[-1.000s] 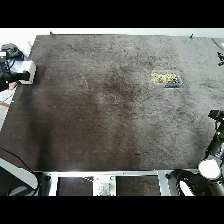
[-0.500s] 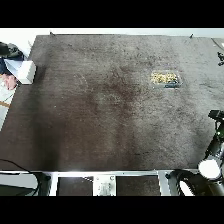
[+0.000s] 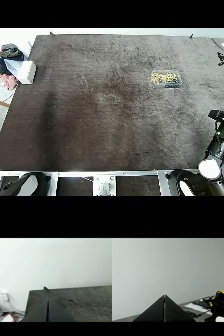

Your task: Fold the box and place the chain.

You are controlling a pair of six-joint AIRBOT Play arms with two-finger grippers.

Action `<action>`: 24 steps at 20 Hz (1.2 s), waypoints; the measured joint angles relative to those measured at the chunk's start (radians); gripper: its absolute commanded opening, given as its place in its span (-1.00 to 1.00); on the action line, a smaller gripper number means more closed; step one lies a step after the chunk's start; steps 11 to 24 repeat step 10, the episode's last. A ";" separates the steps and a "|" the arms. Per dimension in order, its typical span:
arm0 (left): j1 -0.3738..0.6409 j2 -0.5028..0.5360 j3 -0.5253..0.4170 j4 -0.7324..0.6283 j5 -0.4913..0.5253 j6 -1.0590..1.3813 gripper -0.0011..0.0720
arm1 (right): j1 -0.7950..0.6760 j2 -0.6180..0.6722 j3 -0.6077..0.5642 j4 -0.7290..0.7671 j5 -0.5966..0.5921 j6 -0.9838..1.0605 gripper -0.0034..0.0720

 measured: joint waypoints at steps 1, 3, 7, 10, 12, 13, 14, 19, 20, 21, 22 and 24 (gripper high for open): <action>-0.002 0.085 -0.092 -0.037 0.044 0.034 -0.96 | 0.000 0.000 0.000 0.000 0.000 0.000 -0.87; -0.003 0.240 -0.255 -0.085 0.130 0.077 -0.96 | 0.000 0.000 0.000 0.000 0.000 0.000 -0.87; -0.005 0.488 -0.518 -0.128 0.254 0.115 -0.96 | 0.000 0.000 0.000 0.000 0.000 0.000 -0.87; -0.006 0.560 -0.609 -0.140 0.301 0.117 -0.96 | 0.000 0.000 0.000 0.000 0.000 0.000 -0.87; -0.006 0.560 -0.609 -0.140 0.301 0.117 -0.96 | 0.000 0.000 0.000 0.000 0.000 0.000 -0.87; -0.006 0.560 -0.609 -0.140 0.301 0.117 -0.96 | 0.000 0.000 0.000 0.000 0.000 0.000 -0.87; -0.006 0.560 -0.609 -0.140 0.301 0.117 -0.96 | 0.000 0.000 0.000 0.000 0.000 0.000 -0.87; -0.006 0.560 -0.609 -0.140 0.301 0.117 -0.96 | 0.000 0.000 0.000 0.000 0.000 0.000 -0.87; -0.006 0.560 -0.609 -0.140 0.301 0.117 -0.96 | 0.000 0.000 0.000 0.000 0.000 0.000 -0.87; -0.006 0.560 -0.609 -0.140 0.301 0.117 -0.96 | 0.000 0.000 0.000 0.000 0.000 0.000 -0.87; -0.006 0.560 -0.609 -0.140 0.301 0.117 -0.96 | 0.000 0.000 0.000 0.000 0.000 0.000 -0.87; -0.006 0.560 -0.609 -0.140 0.301 0.117 -0.96 | 0.000 0.000 0.000 0.000 0.000 0.000 -0.87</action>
